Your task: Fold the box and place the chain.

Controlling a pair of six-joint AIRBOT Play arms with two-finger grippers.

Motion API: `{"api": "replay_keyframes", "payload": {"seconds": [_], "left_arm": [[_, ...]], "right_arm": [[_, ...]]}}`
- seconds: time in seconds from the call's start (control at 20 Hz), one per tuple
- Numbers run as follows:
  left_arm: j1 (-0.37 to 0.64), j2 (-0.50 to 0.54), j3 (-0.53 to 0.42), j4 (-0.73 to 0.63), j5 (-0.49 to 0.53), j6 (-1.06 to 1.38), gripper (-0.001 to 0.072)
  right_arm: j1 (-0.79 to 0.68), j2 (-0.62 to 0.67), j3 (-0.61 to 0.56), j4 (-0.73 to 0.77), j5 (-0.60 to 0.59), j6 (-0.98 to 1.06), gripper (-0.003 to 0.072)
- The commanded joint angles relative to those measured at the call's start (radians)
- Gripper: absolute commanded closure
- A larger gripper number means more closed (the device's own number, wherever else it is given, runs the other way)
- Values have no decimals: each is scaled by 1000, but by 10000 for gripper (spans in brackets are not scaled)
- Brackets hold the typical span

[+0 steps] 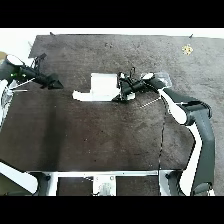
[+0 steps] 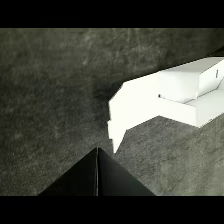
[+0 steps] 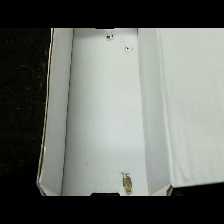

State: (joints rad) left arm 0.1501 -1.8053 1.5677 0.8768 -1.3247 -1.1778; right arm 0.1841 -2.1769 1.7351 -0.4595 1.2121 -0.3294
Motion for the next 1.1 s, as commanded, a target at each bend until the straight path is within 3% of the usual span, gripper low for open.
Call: {"api": "replay_keyframes", "payload": {"seconds": [0.0, 0.1, 0.3, 0.55, 1.0, 1.05], "left_arm": [[18, -1, -127, -51, 90, 18, 700], [18, -11, -196, -161, 130, 109, 700], [15, -89, -208, -327, 86, 219, 701], [-19, -135, -208, -348, 114, 244, 701], [-83, -152, -208, -600, 50, 320, 695], [-83, -151, -208, -600, 48, 322, 652]], "right_arm": [[0, 0, 0, 0, 0, 0, 382], [0, 0, 0, 0, 0, 0, 383], [0, 0, 0, 0, 0, 0, 383], [0, 0, 0, 0, 0, 0, 383], [0, 0, 1, 0, 0, 0, 383], [0, 0, 0, 0, 0, 0, 382]]}}
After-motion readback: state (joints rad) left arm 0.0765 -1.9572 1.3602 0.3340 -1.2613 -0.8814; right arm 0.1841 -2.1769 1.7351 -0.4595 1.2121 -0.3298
